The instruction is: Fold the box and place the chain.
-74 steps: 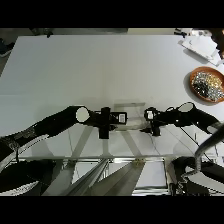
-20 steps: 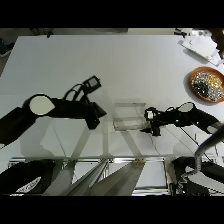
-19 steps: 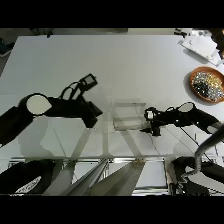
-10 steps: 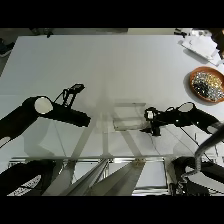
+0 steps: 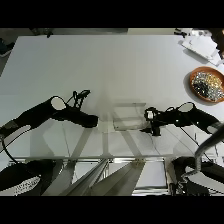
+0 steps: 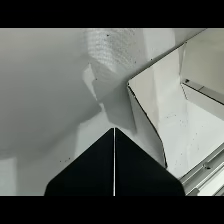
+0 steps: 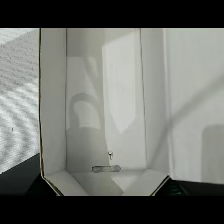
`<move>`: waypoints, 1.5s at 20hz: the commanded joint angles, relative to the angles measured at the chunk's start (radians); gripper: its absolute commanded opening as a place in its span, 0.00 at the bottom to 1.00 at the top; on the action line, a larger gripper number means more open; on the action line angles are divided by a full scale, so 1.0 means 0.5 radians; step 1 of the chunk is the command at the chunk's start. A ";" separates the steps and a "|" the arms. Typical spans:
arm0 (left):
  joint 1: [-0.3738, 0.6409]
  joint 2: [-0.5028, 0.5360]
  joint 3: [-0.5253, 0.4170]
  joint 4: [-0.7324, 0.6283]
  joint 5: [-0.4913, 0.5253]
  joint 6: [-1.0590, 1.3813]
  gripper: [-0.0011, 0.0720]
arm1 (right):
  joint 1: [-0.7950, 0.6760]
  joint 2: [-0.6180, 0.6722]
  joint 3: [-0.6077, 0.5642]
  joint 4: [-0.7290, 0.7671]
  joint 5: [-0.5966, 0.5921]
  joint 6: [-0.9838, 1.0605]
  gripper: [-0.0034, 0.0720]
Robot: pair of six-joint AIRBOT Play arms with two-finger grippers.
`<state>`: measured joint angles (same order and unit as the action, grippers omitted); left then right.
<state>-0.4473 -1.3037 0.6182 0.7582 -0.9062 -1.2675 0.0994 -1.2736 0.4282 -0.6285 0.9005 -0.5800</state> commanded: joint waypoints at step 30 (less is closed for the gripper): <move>-0.211 -0.053 -0.001 -0.875 0.008 0.644 0.31 | 0.002 0.002 -0.001 0.001 0.001 0.001 0.59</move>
<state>-0.5537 -1.3312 0.6178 0.3443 -0.8902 -0.9554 0.0994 -1.2736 0.4282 -0.6281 0.9005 -0.5800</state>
